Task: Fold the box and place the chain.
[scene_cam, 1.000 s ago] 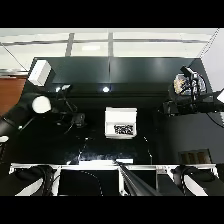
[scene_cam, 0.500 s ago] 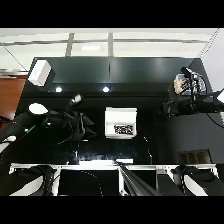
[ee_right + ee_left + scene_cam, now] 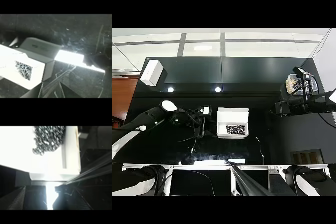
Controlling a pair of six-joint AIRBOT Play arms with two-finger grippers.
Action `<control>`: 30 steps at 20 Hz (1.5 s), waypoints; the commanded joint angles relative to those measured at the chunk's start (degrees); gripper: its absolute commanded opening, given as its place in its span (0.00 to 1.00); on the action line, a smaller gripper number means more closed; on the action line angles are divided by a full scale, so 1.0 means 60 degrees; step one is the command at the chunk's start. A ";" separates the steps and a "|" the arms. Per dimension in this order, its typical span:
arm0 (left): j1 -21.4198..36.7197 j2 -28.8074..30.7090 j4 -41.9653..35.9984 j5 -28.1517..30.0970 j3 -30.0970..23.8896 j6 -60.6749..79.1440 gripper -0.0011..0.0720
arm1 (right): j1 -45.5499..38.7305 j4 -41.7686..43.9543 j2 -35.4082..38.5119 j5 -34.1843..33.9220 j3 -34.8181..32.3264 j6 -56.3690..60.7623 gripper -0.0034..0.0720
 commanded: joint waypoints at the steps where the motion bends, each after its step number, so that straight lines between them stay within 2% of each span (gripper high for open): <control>1: -0.0149 -0.0284 -0.0237 0.0142 0.0204 0.0178 0.99 | -0.0007 0.0000 0.0007 -0.0015 0.0004 -0.0007 0.39; 11: -0.0576 -0.0302 -0.0262 0.0127 0.0219 0.0142 0.99 | -0.0007 -0.0004 0.0007 -0.0091 0.0004 -0.0007 0.39; 16: -0.0586 -0.0302 -0.0302 0.0153 0.0219 0.0131 0.98 | -0.0004 -0.0018 -0.0015 -0.0565 -0.0211 -0.0011 0.39; 18: -0.0597 -0.0302 -0.0295 0.0153 0.0219 0.0135 0.93 | 0.0000 -0.0015 -0.0018 -0.1115 -0.0506 -0.0007 0.39; 19: -0.0630 -0.0302 -0.0291 0.0157 0.0219 0.0131 0.85 | 0.0055 -0.0007 -0.0036 -0.1508 -0.0674 -0.0007 0.39; 20: -0.0663 -0.0302 -0.0226 0.0157 0.0219 0.0135 0.62 | 0.0168 0.0004 -0.0124 -0.1821 -0.0761 0.0004 0.43; 21: -0.0721 -0.0302 -0.0178 0.0175 0.0219 0.0135 0.52 | 0.0357 0.0018 -0.0313 -0.2116 -0.0758 0.0168 0.68; 22: -0.0783 -0.0302 -0.0146 0.0244 0.0219 0.0120 0.52 | 0.0546 0.0055 -0.0561 -0.2342 -0.0747 0.0495 0.86; 24: -0.0871 -0.0302 -0.0018 0.0306 0.0219 0.0069 0.52 | 0.0943 0.0368 -0.1373 -0.2911 -0.0572 0.0419 0.86; 26: -0.0933 -0.0302 0.0080 0.0335 0.0219 0.0040 0.52 | 0.1333 0.0597 -0.2353 -0.3537 0.0073 -0.0073 0.86; 28: -0.0933 -0.0302 0.0076 0.0346 0.0219 0.0029 0.52 | 0.1738 0.0623 -0.3348 -0.3501 0.0911 -0.0674 0.86; 30: -0.0933 -0.0302 0.0073 0.0408 0.0219 -0.0029 0.52 | 0.2215 0.0623 -0.3934 -0.3322 0.1268 -0.1803 0.85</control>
